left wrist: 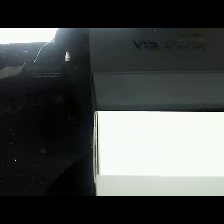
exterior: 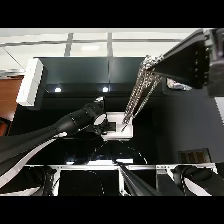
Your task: Fold the box and place the chain.
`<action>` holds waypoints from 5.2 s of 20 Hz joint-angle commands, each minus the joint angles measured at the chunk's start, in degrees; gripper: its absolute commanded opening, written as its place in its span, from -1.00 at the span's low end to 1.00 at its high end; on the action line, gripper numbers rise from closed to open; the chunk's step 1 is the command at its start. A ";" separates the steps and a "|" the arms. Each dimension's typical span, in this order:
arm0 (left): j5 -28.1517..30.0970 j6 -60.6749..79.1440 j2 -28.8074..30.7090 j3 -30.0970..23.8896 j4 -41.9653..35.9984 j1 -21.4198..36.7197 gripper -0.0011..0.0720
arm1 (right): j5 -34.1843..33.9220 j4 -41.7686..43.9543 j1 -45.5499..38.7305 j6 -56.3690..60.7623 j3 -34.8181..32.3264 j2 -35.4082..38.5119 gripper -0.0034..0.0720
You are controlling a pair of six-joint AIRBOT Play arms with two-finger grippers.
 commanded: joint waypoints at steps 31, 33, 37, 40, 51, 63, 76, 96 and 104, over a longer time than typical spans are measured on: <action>0.07 0.02 -0.02 0.00 0.04 0.04 -0.89 | -30.01 -0.04 2.95 4.00 -55.82 -0.11 -0.89; 0.04 0.00 -0.02 0.00 0.04 0.04 -0.89 | -32.65 0.11 3.48 4.76 -57.11 -1.44 -0.89; -0.20 0.00 -0.02 -0.02 0.04 0.04 -0.89 | -32.35 0.11 4.17 4.76 -57.11 -2.43 -0.88; -0.17 0.00 -0.02 -0.02 0.02 0.04 -0.89 | -31.15 0.11 4.17 4.76 -57.11 -2.43 -0.87; -0.17 0.00 -0.09 -0.02 0.04 0.04 -0.89 | -18.97 -26.32 -14.69 7.13 -57.33 9.88 -0.07; -8.52 1.09 -0.17 6.01 3.89 -0.33 0.38 | -23.10 -21.64 -15.61 7.30 -63.12 11.13 -0.07; -0.26 20.44 31.93 -22.73 -3.39 22.86 0.37 | -25.16 -21.64 -15.61 7.32 -63.14 11.13 -0.07; 12.92 152.80 12.39 -26.03 -50.21 25.11 1.00 | -26.16 -20.98 -15.61 8.39 -63.14 11.10 -0.07; 14.73 152.41 12.24 -25.97 -55.28 23.26 1.00 | -26.23 -21.03 -15.61 8.37 -63.14 11.10 -0.07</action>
